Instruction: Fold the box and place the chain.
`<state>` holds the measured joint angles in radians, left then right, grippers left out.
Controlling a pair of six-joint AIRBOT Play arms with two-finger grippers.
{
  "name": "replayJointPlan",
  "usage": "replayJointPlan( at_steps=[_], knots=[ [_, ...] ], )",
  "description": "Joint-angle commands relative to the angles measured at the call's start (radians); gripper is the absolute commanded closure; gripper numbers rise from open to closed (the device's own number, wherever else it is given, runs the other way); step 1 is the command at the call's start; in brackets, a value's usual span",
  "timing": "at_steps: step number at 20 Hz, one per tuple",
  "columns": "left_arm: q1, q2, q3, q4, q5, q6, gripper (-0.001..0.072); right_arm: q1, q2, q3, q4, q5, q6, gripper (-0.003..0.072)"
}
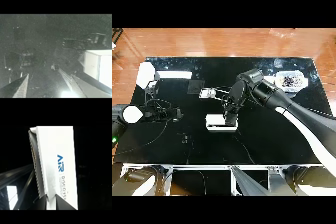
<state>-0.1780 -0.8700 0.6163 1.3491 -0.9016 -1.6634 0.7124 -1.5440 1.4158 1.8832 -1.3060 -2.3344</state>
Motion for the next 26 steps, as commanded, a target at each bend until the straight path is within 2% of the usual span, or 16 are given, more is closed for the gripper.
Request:
replayJointPlan(
  at_steps=[1, 18, 26],
  knots=[
    [0.001, -0.001, 0.0, 0.0, 0.0, 0.0, 0.0089, 0.002, 0.0, 0.0, -0.002, 0.0, 0.002, 0.0566],
    [0.0, -0.001, 0.0, 0.0, 0.0, 0.0, 0.0089, 0.032, -0.006, -0.002, -0.025, 0.0, 0.008, 0.0557],
    [0.0, -0.001, 0.0, 0.0, 0.0, 0.0, 0.0089, 0.032, -0.006, -0.045, -0.005, 0.008, 0.009, 0.0557]
  ],
)
